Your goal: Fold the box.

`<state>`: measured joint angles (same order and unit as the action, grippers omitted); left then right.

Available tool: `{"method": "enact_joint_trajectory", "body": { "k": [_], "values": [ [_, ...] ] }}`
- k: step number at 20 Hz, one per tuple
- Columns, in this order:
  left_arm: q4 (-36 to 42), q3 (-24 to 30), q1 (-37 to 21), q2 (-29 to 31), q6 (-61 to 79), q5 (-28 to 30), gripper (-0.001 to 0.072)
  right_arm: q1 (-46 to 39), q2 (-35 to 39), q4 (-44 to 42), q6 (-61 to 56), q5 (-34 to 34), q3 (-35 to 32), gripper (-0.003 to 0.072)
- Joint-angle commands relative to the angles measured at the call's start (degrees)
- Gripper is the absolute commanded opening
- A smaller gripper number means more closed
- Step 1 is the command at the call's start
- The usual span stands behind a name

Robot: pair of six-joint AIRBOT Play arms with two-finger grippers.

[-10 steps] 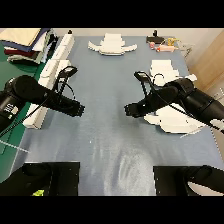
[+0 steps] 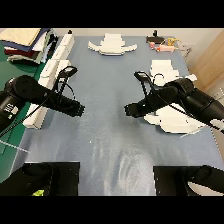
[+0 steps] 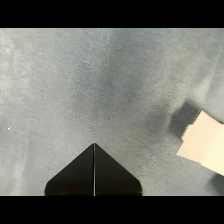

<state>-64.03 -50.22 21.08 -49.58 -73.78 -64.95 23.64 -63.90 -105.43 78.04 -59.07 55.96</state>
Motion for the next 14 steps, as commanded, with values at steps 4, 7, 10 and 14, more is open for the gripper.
{"method": "enact_joint_trajectory", "body": {
  "k": [4, 7, 10, 14],
  "values": [
    [0.0, 0.02, 0.02, 0.04, 0.02, 0.0, 0.0016, -0.02, -0.04, -0.02, -0.02, 0.02, 0.04, 0.0004],
    [0.02, 0.02, 0.02, 0.04, 0.02, 1.44, 0.0015, 0.02, -0.07, -0.2, -0.04, 0.52, 0.02, 0.0004],
    [0.02, 0.02, 0.02, 0.04, 0.02, 3.23, 0.0016, 0.0, -0.07, -0.76, -1.38, 0.04, 0.02, 0.0004],
    [0.33, 0.02, 0.02, 0.04, 0.0, 7.34, 0.0016, -5.84, -0.07, 19.74, -12.85, -11.91, 3.93, 0.0216]
  ]
}}
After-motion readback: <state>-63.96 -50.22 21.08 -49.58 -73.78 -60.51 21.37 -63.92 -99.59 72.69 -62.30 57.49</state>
